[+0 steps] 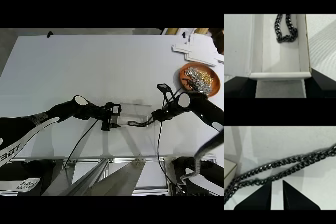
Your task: Fold the box and place the chain.
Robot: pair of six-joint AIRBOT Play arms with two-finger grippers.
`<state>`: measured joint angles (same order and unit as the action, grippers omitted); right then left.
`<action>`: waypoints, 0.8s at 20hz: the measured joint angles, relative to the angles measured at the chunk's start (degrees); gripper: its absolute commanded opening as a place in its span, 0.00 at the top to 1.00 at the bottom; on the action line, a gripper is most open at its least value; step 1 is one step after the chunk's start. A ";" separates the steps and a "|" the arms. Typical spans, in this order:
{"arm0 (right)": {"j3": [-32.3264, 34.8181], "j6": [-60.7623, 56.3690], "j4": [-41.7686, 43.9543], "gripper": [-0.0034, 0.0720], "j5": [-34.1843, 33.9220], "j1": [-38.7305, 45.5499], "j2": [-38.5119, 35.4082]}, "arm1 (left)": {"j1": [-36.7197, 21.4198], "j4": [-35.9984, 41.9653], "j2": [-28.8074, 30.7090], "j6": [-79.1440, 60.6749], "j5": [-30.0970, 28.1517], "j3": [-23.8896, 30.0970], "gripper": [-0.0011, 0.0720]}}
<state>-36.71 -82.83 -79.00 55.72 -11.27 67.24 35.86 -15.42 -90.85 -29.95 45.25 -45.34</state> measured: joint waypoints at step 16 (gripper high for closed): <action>0.00 -3.41 -0.39 0.75 -2.10 0.00 1.66 | 0.00 0.02 0.00 -0.02 0.00 0.00 0.78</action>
<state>-36.71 -86.24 -79.40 53.63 -11.27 68.90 35.86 -15.40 -90.85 -29.98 45.25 -45.34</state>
